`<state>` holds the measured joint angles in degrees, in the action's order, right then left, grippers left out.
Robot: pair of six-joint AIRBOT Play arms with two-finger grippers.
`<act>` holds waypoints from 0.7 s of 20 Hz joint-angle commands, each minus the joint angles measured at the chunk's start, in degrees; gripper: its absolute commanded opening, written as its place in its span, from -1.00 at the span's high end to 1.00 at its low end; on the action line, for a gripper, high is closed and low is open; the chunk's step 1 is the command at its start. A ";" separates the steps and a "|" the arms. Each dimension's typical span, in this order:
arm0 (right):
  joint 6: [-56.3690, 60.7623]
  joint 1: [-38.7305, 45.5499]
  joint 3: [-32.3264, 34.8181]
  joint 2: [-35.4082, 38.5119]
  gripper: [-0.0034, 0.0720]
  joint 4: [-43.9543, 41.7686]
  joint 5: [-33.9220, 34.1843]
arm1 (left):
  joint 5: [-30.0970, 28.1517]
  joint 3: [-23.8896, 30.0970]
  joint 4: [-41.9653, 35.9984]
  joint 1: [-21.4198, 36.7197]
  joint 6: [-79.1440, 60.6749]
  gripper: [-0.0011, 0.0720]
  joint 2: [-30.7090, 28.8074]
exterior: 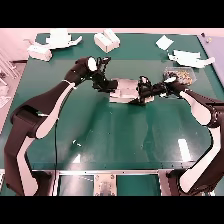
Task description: Fold the box and place the chain.
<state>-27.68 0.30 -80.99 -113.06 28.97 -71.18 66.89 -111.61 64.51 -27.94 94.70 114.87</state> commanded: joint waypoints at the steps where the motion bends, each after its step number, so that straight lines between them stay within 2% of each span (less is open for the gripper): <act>1: 0.02 -0.04 -0.02 0.02 -0.75 -0.02 -0.02 | 0.15 -0.04 3.87 -1.42 2.97 -0.04 0.02; 14: 0.02 -0.04 -0.02 0.02 -0.74 -0.02 0.00 | -2.36 -0.02 4.98 -2.23 6.01 -0.03 0.07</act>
<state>-27.66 0.27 -80.99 -113.06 28.93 -71.18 65.63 -111.59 69.10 -30.15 99.70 114.87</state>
